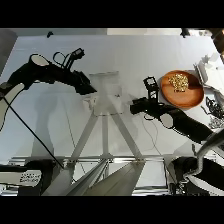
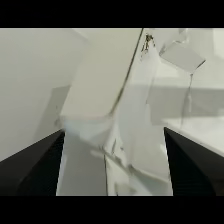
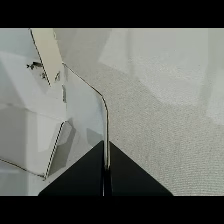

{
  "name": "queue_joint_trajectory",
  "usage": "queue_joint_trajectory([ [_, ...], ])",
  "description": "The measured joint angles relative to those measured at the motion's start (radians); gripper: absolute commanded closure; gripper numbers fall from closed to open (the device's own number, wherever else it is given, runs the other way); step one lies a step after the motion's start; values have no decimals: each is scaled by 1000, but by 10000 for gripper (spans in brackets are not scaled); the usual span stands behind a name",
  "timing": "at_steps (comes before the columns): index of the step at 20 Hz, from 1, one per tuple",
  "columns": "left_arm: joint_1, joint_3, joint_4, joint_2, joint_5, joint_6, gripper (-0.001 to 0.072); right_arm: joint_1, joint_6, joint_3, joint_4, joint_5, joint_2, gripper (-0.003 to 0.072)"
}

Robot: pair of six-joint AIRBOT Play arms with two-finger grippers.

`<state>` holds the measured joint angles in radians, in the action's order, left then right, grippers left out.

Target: Fold the box and place the chain.

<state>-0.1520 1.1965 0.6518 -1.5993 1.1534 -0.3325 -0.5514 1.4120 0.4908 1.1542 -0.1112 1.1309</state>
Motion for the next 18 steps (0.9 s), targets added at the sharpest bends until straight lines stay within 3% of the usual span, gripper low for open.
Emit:
queue_joint_trajectory([
  [5, -29, 2, -6, -57, -113, 17, 10, 0, 0, 0, 0, 0, 0, 679],
  [7, -33, 3, -9, -75, -129, 29, 107, 0, 0, 0, 0, 0, 0, 679],
  [11, -35, 4, -47, -110, -110, 97, 152, 0, 0, 0, 0, 0, 0, 679],
  [12, -36, 4, -61, -116, -96, 118, 220, 0, 0, 0, 0, 0, 0, 679],
  [14, -36, 4, -92, -126, -63, 154, 450, 0, 0, 0, 0, 0, 0, 679],
  [16, -35, 5, -124, -131, -31, 182, 590, 0, 0, 0, 0, 0, 0, 679],
  [17, -35, 5, -135, -132, -21, 195, 702, 0, 0, 0, 0, 0, 0, 679],
  [18, -35, 5, -143, -134, -3, 207, 699, 0, 0, 0, 0, 2, 0, 679],
])
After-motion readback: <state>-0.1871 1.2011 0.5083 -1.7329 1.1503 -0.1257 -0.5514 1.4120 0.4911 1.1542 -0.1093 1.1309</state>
